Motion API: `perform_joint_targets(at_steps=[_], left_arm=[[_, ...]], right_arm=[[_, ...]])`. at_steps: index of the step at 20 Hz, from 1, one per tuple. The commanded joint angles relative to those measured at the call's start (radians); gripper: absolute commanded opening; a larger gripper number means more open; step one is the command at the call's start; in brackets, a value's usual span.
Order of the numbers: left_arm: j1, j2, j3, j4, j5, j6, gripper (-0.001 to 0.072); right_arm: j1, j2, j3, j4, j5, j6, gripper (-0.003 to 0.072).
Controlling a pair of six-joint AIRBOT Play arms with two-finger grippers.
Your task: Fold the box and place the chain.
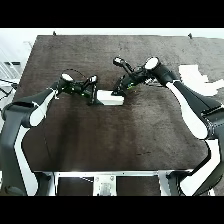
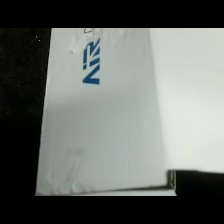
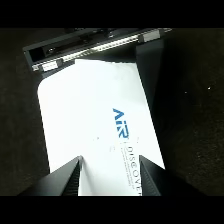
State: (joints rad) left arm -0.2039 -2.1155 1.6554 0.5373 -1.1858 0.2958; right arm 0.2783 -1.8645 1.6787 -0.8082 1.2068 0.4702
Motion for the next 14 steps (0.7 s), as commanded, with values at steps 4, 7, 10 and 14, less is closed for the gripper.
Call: perform_joint_targets(at_steps=[4,7,10,14], left_arm=[[0.000,0.000,0.000,0.000,0.000,0.000,0.0297],[0.000,0.000,0.000,0.000,0.000,0.000,0.0297],[0.000,0.000,0.000,0.000,0.000,0.000,0.0297],[0.000,0.000,0.000,0.000,0.000,0.000,0.0297]], right_arm=[[0.002,-0.002,0.005,-0.004,-0.027,0.000,0.0430],[0.000,0.002,0.021,0.026,0.011,-0.019,0.0430],[-0.011,0.002,0.036,0.099,0.069,-0.046,0.0430],[-0.015,-0.003,0.035,0.086,0.083,-0.045,0.0430]])
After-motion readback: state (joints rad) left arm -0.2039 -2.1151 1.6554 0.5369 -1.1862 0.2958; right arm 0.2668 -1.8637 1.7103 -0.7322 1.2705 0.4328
